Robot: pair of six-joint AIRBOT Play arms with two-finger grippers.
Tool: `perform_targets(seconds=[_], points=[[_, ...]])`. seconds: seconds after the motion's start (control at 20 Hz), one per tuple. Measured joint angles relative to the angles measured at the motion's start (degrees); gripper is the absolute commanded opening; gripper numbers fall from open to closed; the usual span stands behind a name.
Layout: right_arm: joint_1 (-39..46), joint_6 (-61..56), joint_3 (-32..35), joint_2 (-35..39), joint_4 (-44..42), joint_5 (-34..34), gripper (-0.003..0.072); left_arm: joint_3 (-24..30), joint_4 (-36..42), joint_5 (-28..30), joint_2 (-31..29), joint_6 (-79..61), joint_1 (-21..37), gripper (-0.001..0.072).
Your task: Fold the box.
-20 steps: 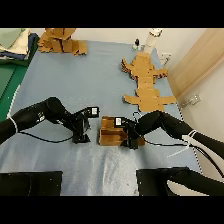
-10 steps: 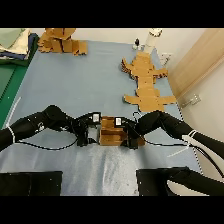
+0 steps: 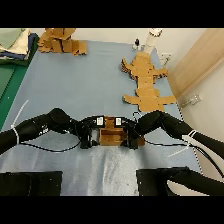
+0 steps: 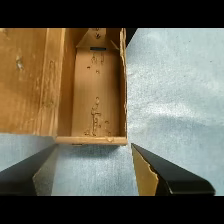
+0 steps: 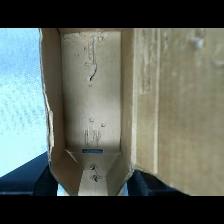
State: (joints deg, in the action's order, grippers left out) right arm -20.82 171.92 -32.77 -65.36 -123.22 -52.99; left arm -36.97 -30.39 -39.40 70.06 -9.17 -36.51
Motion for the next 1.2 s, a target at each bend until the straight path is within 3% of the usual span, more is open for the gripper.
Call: perform_targets(seconds=[1.0,1.1,1.2], points=[[0.00,-0.02,0.00,0.00,0.00,0.00,0.0516,-0.17,2.60,5.29,4.42,0.15,-4.22,0.0702],[0.00,0.00,0.00,0.00,0.02,0.00,0.0516,-0.17,2.62,5.49,4.50,0.15,-4.22,0.0476],[0.00,0.00,0.00,0.00,0.02,0.00,0.0516,-0.17,2.62,5.53,4.52,0.15,-4.22,0.0476]])
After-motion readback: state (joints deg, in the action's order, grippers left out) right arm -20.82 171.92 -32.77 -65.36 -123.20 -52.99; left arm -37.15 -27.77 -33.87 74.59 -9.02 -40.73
